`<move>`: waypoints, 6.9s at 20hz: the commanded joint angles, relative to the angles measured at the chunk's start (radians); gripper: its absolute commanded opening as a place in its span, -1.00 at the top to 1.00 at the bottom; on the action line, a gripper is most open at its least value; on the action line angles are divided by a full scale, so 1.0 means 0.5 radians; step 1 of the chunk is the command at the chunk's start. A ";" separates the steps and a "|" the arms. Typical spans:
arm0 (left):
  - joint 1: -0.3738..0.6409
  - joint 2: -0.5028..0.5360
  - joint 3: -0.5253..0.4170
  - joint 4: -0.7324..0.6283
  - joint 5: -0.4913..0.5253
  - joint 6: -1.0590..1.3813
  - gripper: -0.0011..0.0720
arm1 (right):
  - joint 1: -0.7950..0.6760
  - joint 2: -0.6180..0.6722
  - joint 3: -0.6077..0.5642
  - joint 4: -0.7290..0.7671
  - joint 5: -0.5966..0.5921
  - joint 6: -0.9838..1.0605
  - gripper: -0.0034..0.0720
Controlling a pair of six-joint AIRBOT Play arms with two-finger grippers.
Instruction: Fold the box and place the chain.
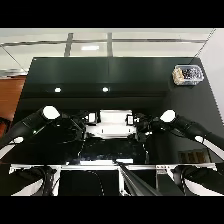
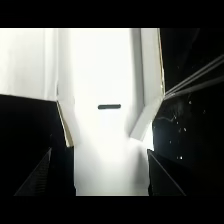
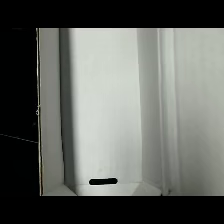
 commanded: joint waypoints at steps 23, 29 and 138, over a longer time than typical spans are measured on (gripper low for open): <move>-0.233 -0.161 0.005 -0.590 0.213 0.109 0.32 | 0.002 0.000 0.000 0.001 0.000 0.000 0.45; -0.212 -0.164 0.005 -0.582 0.208 0.027 0.68 | 0.002 0.000 0.000 0.001 0.000 0.000 0.45; -0.874 -0.625 0.961 1.440 -0.517 -5.103 0.70 | 0.002 0.000 0.000 0.000 -0.006 0.000 0.45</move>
